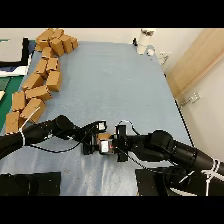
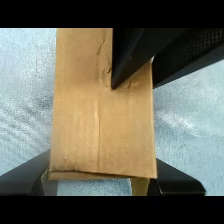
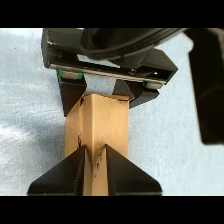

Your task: Fold the box.

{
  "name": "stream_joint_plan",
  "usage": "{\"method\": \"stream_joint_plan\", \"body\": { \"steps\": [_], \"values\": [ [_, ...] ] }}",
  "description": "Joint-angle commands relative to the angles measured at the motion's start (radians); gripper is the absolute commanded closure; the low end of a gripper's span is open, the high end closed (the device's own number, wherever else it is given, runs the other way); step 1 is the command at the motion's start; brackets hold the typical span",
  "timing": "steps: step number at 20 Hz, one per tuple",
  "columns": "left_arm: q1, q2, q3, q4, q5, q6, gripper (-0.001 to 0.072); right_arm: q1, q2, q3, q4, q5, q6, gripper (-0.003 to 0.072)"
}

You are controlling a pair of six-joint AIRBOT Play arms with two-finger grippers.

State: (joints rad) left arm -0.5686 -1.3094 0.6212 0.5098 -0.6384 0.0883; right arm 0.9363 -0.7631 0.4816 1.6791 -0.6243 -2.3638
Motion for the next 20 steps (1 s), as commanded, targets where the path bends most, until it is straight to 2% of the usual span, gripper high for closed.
{"method": "stream_joint_plan", "body": {
  "steps": [1, 10, 12, 20],
  "values": [
    [0.001, 0.001, 0.000, 0.002, 0.001, 0.001, 0.0248, 0.000, 0.004, 0.001, -0.008, 0.025, 0.000, 0.0498],
    [0.001, 0.001, 0.000, 0.002, 0.001, 0.001, 0.0248, 0.000, 0.004, 0.001, -0.014, 0.058, 0.011, 0.0487],
    [0.001, 0.001, 0.000, 0.002, 0.001, 0.001, 0.0247, 0.000, 0.003, 0.001, -0.014, 0.053, 0.011, 0.0519],
    [0.001, 0.001, 0.000, 0.002, 0.001, 0.001, 0.0247, 0.001, -0.046, -0.001, 0.009, 0.039, 0.034, 0.0519]
  ]
}}
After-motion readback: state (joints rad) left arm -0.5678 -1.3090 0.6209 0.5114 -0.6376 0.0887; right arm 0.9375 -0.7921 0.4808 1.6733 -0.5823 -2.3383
